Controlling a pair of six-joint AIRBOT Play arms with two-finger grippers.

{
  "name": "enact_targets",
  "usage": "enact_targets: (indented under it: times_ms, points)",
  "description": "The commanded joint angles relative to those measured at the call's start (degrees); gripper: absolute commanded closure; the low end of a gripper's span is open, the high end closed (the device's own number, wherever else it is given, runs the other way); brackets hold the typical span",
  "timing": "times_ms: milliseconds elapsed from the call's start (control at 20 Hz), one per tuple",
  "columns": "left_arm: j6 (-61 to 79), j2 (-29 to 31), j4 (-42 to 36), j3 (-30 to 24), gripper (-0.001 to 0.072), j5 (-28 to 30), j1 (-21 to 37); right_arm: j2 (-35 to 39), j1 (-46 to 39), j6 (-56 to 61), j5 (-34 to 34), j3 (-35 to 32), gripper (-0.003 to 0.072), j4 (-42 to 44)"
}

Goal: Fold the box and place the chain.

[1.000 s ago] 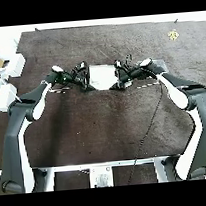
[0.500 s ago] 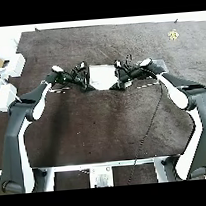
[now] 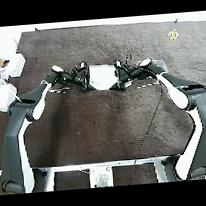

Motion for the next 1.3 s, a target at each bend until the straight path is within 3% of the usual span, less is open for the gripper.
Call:
enact_targets:
  times_ms: [0,500,550,600,1250]
  points:
    - [0.00,-0.02,0.02,0.04,0.0306,0.07,0.02,0.00,0.04,0.00,0.02,0.00,0.0301,0.00]
    - [0.00,-0.02,0.02,0.04,0.0306,0.04,0.02,0.00,0.02,0.07,1.25,0.00,0.0297,0.22]
    - [0.00,-0.02,0.02,0.04,0.0306,0.04,0.02,0.02,0.02,0.09,2.10,0.00,0.0080,0.26]
    - [0.00,-0.02,0.04,0.04,0.0306,0.04,0.02,0.13,0.02,0.28,2.69,0.00,0.0002,0.15]
    - [0.02,-0.02,0.02,0.04,0.0306,0.07,0.02,9.90,-1.14,14.43,1.77,0.00,0.0002,-18.40]
